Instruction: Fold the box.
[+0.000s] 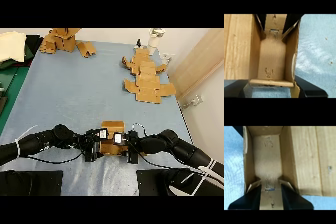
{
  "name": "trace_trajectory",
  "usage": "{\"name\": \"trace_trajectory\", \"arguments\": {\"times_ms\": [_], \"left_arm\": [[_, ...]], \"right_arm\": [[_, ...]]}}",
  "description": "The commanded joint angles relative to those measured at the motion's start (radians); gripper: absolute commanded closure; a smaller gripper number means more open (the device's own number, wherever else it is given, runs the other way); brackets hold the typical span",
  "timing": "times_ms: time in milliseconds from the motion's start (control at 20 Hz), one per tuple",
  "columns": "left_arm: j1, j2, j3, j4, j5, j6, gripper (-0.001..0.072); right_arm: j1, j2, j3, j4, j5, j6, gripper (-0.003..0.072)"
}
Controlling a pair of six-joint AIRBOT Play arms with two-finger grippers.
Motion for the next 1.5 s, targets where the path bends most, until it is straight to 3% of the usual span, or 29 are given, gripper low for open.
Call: {"name": "trace_trajectory", "arguments": {"times_ms": [0,50,100,250,500,600,900,1250,1450], "left_arm": [[0.001,0.0,0.001,0.0,0.0,0.0,0.0103],[0.001,0.0,0.001,0.0,0.0,0.0,0.0103],[0.001,0.0,0.001,0.0,0.001,0.0,0.0103],[0.001,0.0,0.001,0.0,0.0,0.0,0.0103],[0.001,0.0,0.001,0.0,0.0,0.0,0.0103],[0.001,0.0,0.001,0.0,0.0,0.0,0.0103],[0.001,0.0,0.001,0.0,0.001,0.0,0.0103],[0.001,0.0,0.001,0.0,0.001,0.0,0.0103],[0.001,0.0,0.001,0.0,0.001,0.0,0.0103]], "right_arm": [[0.0,0.004,0.01,-0.134,-0.076,0.203,0.0391],[0.0,0.009,0.03,-0.246,-0.135,0.385,0.061],[0.0,0.014,0.055,-0.349,-0.203,0.569,0.0682],[0.0,0.041,0.145,-0.506,-0.424,0.877,0.0683],[-0.045,0.115,0.184,-0.712,-0.594,1.427,0.0683],[-0.112,0.113,0.164,-0.678,-0.615,1.503,0.0682],[-0.252,0.113,0.03,-0.473,-0.448,1.537,0.0683],[-0.261,0.113,-0.029,-0.103,-0.258,1.418,0.0683],[-0.261,0.12,-0.029,-0.041,-0.256,1.376,0.0683]]}}
